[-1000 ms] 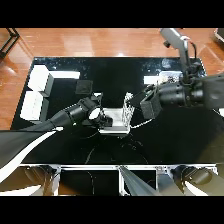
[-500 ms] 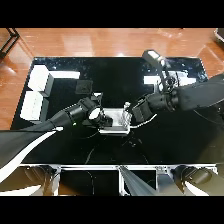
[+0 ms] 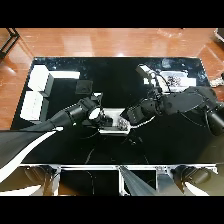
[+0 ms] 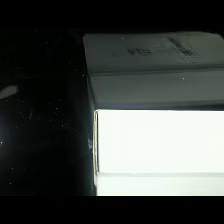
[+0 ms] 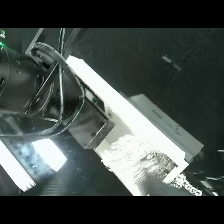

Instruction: Fold the box and place the chain.

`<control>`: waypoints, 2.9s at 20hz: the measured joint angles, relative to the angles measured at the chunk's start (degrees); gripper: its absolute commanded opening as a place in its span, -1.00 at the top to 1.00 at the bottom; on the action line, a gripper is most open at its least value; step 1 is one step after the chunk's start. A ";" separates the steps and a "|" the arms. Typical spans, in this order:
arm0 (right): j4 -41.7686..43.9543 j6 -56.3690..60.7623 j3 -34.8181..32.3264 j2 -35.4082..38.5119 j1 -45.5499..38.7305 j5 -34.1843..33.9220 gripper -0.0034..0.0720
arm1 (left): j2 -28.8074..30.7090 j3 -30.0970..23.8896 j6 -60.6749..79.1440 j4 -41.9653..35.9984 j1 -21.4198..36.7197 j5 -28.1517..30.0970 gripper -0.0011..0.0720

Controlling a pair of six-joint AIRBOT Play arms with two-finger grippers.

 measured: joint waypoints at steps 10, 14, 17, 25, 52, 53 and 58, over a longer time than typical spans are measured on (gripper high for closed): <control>-18.14 -4.02 -6.60 6.88 -21.53 -7.17 -0.77 | -0.02 1.92 -0.09 2.36 0.22 -2.60 0.92; -16.65 -13.55 -14.38 7.50 -22.60 -4.31 -0.97 | -0.50 2.27 -0.07 3.28 0.28 -2.56 0.92; -12.52 -25.59 -17.79 5.99 -18.73 -0.83 -0.97 | -0.90 2.38 -0.07 3.43 0.28 -2.47 0.92; -7.69 -51.23 -19.69 -4.87 -8.50 10.40 -0.52 | -1.07 2.43 0.04 3.54 0.28 -2.73 0.92; -0.83 -62.62 -19.82 -12.24 -7.19 17.29 0.27 | -1.07 2.43 0.00 3.23 0.28 -2.93 0.92; -0.70 -62.69 -19.82 -12.28 -7.21 17.22 0.28 | -1.07 2.43 0.00 3.21 0.28 -2.93 0.92; -0.57 -61.72 -19.67 -12.04 -7.21 16.41 0.85 | -1.07 2.43 0.00 3.21 0.28 -2.91 0.92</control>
